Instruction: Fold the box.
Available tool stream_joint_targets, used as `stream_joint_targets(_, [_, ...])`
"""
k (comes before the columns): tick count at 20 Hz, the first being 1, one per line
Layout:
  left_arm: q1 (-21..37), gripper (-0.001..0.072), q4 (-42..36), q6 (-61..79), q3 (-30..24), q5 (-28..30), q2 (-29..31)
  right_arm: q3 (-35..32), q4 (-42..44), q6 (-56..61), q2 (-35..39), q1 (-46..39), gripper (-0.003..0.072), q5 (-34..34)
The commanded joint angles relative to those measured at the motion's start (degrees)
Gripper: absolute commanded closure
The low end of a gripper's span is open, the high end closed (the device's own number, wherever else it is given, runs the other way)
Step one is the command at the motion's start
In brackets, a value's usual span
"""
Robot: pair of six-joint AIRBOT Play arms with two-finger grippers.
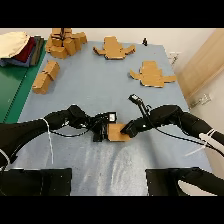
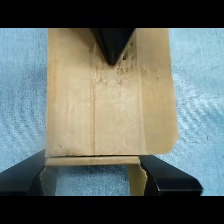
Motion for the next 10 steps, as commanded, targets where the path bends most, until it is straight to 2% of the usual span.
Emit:
stream_joint_targets(1, [0.0, 0.0186, 0.0, 0.0, 0.0, 0.0, 0.0, -0.2, -9.3, 3.6, 1.4, 5.6, 0.0683, 6.0])
stream_joint_targets(4, [0.0, 0.0186, 0.0, 0.0, 0.0, 0.0, 0.0, -0.1, -15.8, 6.9, 2.7, 9.5, 0.0682, 9.7])
stream_joint_targets(10, [0.0, 0.0186, 0.0, 0.0, 0.0, 0.0, 0.0, -0.2, -26.4, 13.4, 11.0, 15.0, 0.0682, 9.5])
